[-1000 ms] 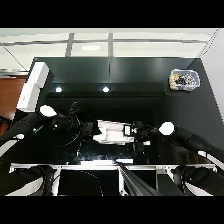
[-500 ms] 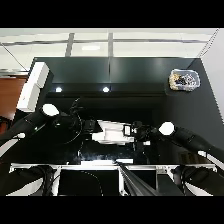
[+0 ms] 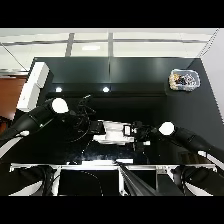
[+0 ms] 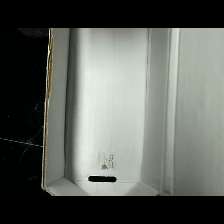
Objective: Fold the box and place the chain.
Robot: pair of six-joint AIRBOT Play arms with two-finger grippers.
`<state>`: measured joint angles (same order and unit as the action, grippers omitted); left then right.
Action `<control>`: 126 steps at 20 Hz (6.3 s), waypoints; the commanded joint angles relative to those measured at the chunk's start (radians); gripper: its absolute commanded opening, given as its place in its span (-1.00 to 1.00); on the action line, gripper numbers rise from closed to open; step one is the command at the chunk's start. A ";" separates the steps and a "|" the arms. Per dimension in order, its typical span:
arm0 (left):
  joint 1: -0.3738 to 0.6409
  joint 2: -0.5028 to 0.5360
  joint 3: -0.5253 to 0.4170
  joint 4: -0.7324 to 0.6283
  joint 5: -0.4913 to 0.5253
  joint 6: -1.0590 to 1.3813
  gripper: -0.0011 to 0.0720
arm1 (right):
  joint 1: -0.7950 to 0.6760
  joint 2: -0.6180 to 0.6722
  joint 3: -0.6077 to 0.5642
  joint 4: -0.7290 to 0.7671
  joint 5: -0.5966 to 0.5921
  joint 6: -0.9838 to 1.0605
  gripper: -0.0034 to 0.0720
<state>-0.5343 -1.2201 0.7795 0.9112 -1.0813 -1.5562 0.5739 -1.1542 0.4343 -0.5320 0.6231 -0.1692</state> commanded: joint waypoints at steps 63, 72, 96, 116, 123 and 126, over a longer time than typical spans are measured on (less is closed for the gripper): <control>-0.344 -0.164 0.151 0.565 0.026 -0.725 -0.89 | 0.000 0.006 0.002 -0.001 0.001 0.038 0.71; -0.344 -0.164 0.151 0.573 0.024 -0.720 -0.89 | 0.000 0.173 0.002 -0.282 0.064 0.123 0.71; -0.345 -0.164 0.151 0.572 0.024 -0.720 -0.89 | 0.000 0.158 0.000 -0.304 0.090 0.283 0.19; -0.345 -0.164 0.151 0.571 0.024 -0.721 -0.89 | 0.048 0.082 0.000 0.012 -0.036 0.304 -0.56; -0.345 -0.164 0.151 0.571 0.024 -0.721 -0.89 | 0.051 0.068 0.000 -0.011 -0.048 0.304 -0.57; -0.345 -0.164 0.151 0.571 0.024 -0.721 -0.89 | 0.051 0.068 0.000 -0.011 -0.046 0.304 -0.57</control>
<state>-0.8791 -1.3838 0.9291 1.4830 -1.0584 -2.2780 0.6247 -1.0843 0.4343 -0.5449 0.5800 0.1349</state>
